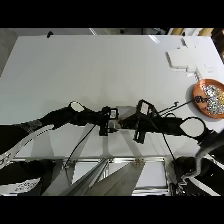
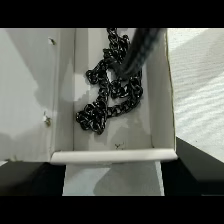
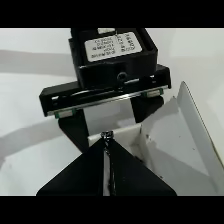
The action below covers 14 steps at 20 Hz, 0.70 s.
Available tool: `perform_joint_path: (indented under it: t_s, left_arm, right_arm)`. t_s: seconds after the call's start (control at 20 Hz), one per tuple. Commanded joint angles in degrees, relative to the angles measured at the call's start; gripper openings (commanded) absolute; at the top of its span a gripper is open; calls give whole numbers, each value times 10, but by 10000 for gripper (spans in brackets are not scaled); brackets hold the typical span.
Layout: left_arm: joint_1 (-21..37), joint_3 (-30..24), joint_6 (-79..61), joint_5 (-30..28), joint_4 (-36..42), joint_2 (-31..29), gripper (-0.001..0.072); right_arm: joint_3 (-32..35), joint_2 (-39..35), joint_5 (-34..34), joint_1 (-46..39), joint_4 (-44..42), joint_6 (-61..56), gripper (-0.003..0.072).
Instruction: Fold the box and place the chain.
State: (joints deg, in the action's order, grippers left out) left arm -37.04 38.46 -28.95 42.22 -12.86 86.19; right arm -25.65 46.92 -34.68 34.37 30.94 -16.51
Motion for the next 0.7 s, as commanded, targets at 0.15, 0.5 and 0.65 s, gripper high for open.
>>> perform_joint_path:
  t_s: [0.15,0.5,0.65]
  left_arm:
    - [0,0,0,0,0,0,271]
    - [0,0,0,0,0,0,271]
    - [0,0,0,0,0,0,271]
  right_arm:
    - [-3,40,69,24,75,-71,187]
    - [-67,-42,-157,-117,326,-56,176]
    - [-62,-40,-203,-176,385,20,176]
